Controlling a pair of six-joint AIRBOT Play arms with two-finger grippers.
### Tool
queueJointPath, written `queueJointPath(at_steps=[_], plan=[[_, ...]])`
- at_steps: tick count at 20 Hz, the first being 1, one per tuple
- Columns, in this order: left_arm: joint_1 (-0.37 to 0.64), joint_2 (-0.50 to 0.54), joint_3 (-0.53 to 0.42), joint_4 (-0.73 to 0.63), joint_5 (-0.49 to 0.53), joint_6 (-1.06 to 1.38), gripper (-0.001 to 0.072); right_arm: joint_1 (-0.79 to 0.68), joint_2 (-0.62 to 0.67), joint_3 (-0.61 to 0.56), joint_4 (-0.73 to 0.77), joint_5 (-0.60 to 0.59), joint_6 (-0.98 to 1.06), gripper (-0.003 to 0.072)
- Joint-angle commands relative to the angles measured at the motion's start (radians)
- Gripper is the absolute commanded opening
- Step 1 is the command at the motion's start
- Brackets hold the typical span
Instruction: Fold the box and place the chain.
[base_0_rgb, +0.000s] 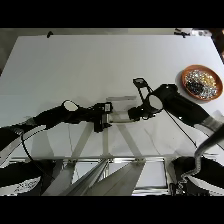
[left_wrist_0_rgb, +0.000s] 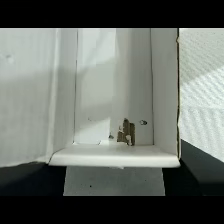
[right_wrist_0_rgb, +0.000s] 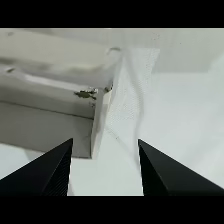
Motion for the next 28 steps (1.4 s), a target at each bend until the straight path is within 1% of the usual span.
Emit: queueJointPath(at_steps=[1, 3, 4, 6, 8, 12, 14, 15, 17, 21, 24, 28], plan=[[0.000, 0.000, 0.000, 0.000, 0.000, 0.000, 0.0152, -0.032, 0.127, 0.001, -0.015, 0.008, -0.073, 0.0464], [0.000, 0.000, 0.000, 0.000, 0.000, 0.000, 0.0152, -0.113, 0.189, 0.001, -0.034, -0.001, -0.111, 0.0464], [0.000, 0.000, 0.000, 0.000, 0.000, 0.000, 0.0152, -0.179, 0.209, 0.001, -0.042, -0.008, -0.144, 0.0463], [0.000, 0.000, 0.000, 0.000, 0.000, 0.000, 0.0152, -0.327, 0.215, 0.001, -0.084, -0.045, -0.207, 0.0463], [0.000, 0.000, 0.000, 0.000, 0.000, 0.000, 0.0152, -0.502, 0.203, 0.001, -0.078, -0.107, -0.286, 0.0463], [0.000, 0.000, 0.000, 0.000, 0.000, 0.000, 0.0152, -0.818, 0.140, 0.002, -0.026, -0.285, -0.435, 0.0459], [0.000, 0.000, 0.000, 0.000, 0.000, 0.000, 0.0152, -0.941, 0.059, 0.026, 0.011, -0.329, -0.497, 0.0459], [0.000, 0.000, 0.000, 0.000, 0.000, 0.000, 0.0152, -0.980, 0.015, 0.047, 0.029, -0.333, -0.525, 0.0459], [0.000, 0.000, 0.000, 0.000, 0.000, 0.000, 0.0152, -1.036, -0.103, 0.116, 0.053, -0.325, -0.565, 0.0459], [0.000, 0.000, 0.000, 0.000, 0.000, 0.000, 0.0152, -1.044, -0.307, 0.254, 0.048, -0.293, -0.562, 0.0460], [0.000, 0.000, 0.000, 0.000, 0.000, 0.000, 0.0152, -1.045, -0.399, 0.315, 0.022, -0.275, -0.546, 0.0460], [0.000, 0.000, 0.000, 0.000, 0.000, 0.000, 0.0152, -1.045, -0.462, 0.334, -0.005, -0.290, -0.507, 0.0460]])
